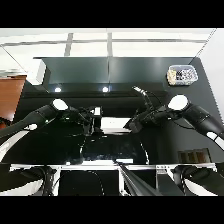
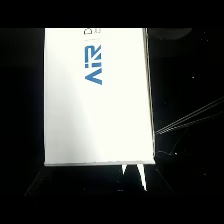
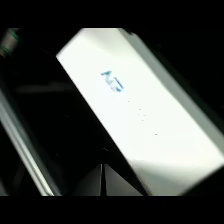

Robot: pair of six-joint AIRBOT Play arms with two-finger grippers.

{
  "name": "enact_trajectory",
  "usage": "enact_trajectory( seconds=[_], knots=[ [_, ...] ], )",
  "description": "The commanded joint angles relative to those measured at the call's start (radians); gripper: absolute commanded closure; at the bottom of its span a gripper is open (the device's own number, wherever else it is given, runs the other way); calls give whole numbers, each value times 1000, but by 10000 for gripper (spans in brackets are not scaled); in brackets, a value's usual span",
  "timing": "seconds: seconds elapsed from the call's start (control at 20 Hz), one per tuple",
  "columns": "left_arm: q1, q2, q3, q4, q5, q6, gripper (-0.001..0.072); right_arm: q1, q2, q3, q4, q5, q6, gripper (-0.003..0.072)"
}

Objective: Fold the box and place the chain.

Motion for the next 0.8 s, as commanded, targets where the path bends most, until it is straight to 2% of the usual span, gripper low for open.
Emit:
enact_trajectory(
  seconds=[0.0,0.4,0.65,0.75],
  knots=[
    [0,0,0,0,0,0,308,-5,-42,-71,301,-103,69,669],
    [0,0,0,0,0,0,307,16,-153,-71,298,-165,70,669],
    [0,0,0,0,0,0,307,16,-178,-71,146,-187,142,669],
    [0,0,0,0,0,0,307,16,-178,-71,134,-198,145,669]
  ],
)
